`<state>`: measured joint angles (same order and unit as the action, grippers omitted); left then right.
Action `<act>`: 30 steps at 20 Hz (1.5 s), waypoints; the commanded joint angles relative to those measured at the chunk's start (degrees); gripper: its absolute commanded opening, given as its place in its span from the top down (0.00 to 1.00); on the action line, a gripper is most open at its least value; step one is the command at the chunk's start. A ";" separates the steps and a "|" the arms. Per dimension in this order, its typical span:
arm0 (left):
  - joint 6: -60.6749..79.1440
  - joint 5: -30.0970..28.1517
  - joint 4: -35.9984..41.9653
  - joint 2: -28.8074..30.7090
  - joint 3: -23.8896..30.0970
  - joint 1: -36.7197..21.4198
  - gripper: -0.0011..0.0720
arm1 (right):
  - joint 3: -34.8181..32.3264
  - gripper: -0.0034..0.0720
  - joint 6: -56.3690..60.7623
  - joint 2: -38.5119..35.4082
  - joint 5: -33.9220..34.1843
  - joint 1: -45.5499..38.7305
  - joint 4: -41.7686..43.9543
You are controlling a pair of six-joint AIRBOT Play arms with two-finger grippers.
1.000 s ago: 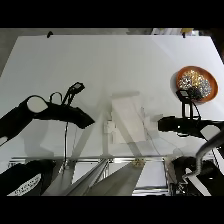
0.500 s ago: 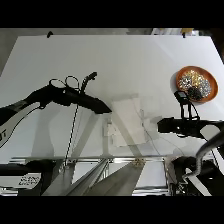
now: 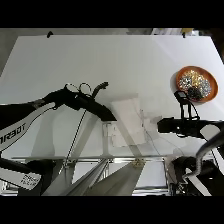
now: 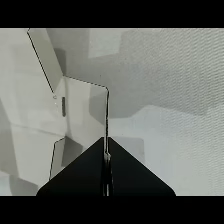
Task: Fold the box and place the chain.
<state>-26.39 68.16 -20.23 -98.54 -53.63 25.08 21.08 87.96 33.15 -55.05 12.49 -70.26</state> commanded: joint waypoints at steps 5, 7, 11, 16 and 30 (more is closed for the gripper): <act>2.64 -0.17 1.16 -1.01 -1.90 2.27 0.59 | -0.02 0.94 0.04 0.02 -0.07 0.07 0.09; 2.60 0.90 -2.43 -0.68 -1.90 2.23 0.73 | -0.02 0.94 0.04 0.02 -0.04 0.07 0.09; 3.23 1.77 -6.54 0.74 -1.92 0.92 0.98 | -0.02 0.94 0.04 0.02 -0.04 0.07 0.09; 13.31 -0.20 -6.29 4.55 -1.92 0.76 0.98 | -0.02 0.93 -0.02 0.00 0.02 0.07 1.20; 26.86 -16.13 -13.53 7.52 -1.81 11.39 0.98 | 8.92 0.46 -11.61 -0.28 -2.43 0.07 2.34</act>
<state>-1.69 56.21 -34.13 -90.72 -55.48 35.20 28.84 78.15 32.91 -56.80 12.51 -66.04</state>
